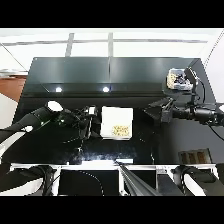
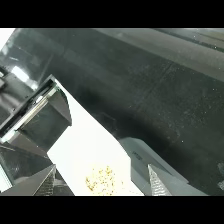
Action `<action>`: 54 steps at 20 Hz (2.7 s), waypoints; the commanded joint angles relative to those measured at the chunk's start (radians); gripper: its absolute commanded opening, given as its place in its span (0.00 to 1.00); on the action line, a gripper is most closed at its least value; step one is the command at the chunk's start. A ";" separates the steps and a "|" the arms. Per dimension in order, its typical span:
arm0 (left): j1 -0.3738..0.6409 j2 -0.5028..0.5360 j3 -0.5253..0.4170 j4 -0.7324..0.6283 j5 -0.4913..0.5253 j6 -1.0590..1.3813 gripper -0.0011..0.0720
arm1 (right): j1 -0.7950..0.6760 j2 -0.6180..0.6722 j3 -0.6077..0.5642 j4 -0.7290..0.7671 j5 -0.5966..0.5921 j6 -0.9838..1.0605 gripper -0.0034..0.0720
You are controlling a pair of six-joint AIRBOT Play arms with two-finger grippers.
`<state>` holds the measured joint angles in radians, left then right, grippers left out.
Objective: Fold the box and place the chain.
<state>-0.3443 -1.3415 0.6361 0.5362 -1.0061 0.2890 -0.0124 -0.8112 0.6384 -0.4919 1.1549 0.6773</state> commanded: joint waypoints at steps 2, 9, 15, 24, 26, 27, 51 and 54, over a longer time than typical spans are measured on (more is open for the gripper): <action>-0.005 0.000 0.001 0.005 0.014 -0.007 0.98 | 0.000 0.000 0.000 0.000 0.001 0.000 0.98; -0.011 0.002 0.000 0.006 0.013 -0.012 0.98 | 0.000 0.000 0.000 0.000 0.003 0.000 0.98; -0.011 0.027 0.001 0.006 0.029 -0.035 0.98 | 0.000 0.000 0.000 0.000 0.012 0.000 0.98; -0.041 0.026 0.001 0.001 0.048 -0.035 0.98 | 0.000 0.000 0.000 0.000 0.012 0.000 0.98; -0.050 0.025 0.001 -0.002 0.064 -0.035 0.98 | 0.000 0.000 0.000 0.001 0.012 0.000 0.98; -0.056 0.022 0.001 -0.003 0.063 -0.035 0.98 | 0.000 0.000 0.000 0.001 0.012 0.000 0.98; -0.167 0.009 0.001 -0.025 0.179 -0.061 0.98 | 0.000 0.000 0.000 0.001 0.013 0.001 0.98; -0.168 0.009 0.001 -0.025 0.181 -0.061 0.97 | 0.000 0.000 0.000 0.001 0.012 0.000 0.98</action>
<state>-0.5060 -1.3319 0.6361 0.5117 -0.8375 0.2291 -0.0124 -0.8112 0.6384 -0.4915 1.1671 0.6773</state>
